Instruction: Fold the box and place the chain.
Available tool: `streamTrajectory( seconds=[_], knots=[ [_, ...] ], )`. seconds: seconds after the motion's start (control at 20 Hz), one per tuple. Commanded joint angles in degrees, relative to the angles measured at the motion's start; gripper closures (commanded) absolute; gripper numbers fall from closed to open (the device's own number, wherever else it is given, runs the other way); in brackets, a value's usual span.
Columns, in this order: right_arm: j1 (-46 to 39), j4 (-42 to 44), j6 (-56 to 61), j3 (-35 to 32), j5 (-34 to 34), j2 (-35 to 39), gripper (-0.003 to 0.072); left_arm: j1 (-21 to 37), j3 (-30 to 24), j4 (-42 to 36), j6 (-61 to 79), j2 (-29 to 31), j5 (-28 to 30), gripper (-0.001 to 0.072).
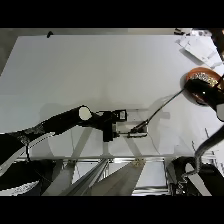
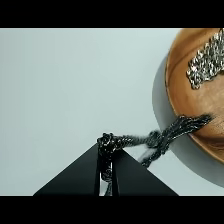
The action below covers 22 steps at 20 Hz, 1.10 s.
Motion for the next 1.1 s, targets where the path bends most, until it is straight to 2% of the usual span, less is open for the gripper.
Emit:
streamTrajectory(
  seconds=[0.0,0.2,0.35,0.55,0.65,0.85,1.05],
  knots=[
    [0.55,0.59,-3.13,0.13,14.38,16.68,0.0672,-0.02,-0.02,0.0,0.0,0.02,0.02,0.0433],
    [0.55,7.48,-8.87,0.17,25.29,29.57,0.0672,-0.02,-0.02,0.0,0.0,0.02,0.0,0.0433],
    [0.55,16.22,-12.22,0.17,32.59,33.31,0.0672,-0.02,-0.02,0.0,0.0,0.02,0.0,0.0433],
    [0.55,22.27,-16.81,0.17,44.3,33.33,0.0672,-0.02,-0.02,0.0,0.0,0.0,0.0,0.0433],
    [0.57,23.69,-17.53,0.15,47.25,33.33,0.0672,-0.02,-0.02,0.0,0.0,0.0,0.0,0.0433],
    [3.56,26.8,-17.46,-0.15,48.33,31.45,0.0672,-0.02,-0.02,0.0,0.0,0.02,0.0,0.0433],
    [11.87,31.58,-18.8,-2.05,48.0,22.45,0.0672,-0.02,-0.02,0.02,0.0,0.02,0.0,0.0433]
  ],
)
